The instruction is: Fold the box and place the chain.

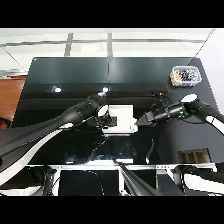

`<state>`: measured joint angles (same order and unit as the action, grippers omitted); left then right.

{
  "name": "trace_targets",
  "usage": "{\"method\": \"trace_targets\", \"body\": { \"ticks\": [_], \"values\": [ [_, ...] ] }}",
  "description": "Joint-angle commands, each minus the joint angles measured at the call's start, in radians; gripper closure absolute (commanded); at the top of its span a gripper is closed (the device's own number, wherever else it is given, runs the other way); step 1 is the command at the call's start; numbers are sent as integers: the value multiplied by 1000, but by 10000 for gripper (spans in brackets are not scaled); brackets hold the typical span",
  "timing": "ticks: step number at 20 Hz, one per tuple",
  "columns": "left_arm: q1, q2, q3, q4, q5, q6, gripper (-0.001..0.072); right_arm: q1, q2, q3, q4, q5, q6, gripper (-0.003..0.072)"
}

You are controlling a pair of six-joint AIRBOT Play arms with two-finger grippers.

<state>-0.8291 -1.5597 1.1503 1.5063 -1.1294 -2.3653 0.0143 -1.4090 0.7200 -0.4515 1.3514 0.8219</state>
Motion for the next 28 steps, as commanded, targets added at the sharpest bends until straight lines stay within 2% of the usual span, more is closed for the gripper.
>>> {"method": "trace_targets", "body": {
  "ticks": [1,8,14,19,24,28],
  "values": [
    [0,0,1,0,-1,1,681,8,4,43,-4,0,72,323],
    [0,0,1,0,-1,1,681,156,4,121,-112,-90,208,323],
    [0,0,1,0,-1,1,681,249,4,151,-239,-153,323,324],
    [0,0,1,0,-1,1,681,312,4,153,-278,-216,388,329],
    [0,0,1,0,-1,1,681,374,4,201,-478,-226,541,329],
    [0,0,1,0,-1,2,681,431,4,238,-579,-231,717,330]
  ]
}}
